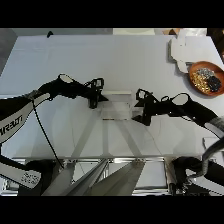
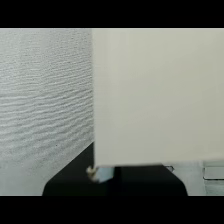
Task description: Fold the box and place the chain.
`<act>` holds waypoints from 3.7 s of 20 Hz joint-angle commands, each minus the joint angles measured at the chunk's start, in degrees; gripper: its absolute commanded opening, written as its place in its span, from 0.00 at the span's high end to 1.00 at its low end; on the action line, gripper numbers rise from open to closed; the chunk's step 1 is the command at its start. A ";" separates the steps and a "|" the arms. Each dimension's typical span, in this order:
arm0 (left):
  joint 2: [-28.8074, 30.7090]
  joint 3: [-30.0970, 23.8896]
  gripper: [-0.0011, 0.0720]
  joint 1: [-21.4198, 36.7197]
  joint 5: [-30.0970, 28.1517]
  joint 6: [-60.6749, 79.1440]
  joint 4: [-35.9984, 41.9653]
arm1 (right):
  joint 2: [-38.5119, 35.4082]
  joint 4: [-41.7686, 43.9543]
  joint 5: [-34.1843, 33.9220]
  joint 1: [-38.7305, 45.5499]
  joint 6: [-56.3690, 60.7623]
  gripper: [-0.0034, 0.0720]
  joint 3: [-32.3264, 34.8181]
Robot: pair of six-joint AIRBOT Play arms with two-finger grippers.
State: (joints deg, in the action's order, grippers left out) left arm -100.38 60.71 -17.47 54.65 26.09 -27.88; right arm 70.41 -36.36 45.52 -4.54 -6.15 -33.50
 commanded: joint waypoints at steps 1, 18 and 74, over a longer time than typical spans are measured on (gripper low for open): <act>-0.02 0.00 0.97 -0.02 0.02 0.00 0.00 | -0.83 -2.25 2.21 0.72 -4.96 0.04 0.00; -0.02 0.00 0.97 -0.02 0.00 0.00 0.00 | 2.80 6.19 -4.20 0.92 -11.08 0.04 0.94; -0.02 0.00 0.97 -0.02 0.00 0.02 0.00 | 22.80 9.92 11.30 1.81 -20.76 0.04 -16.44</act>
State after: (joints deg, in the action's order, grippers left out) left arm -100.40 60.71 -17.47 54.65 26.13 -27.97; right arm 91.35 -24.23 54.57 -2.76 -28.32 -49.04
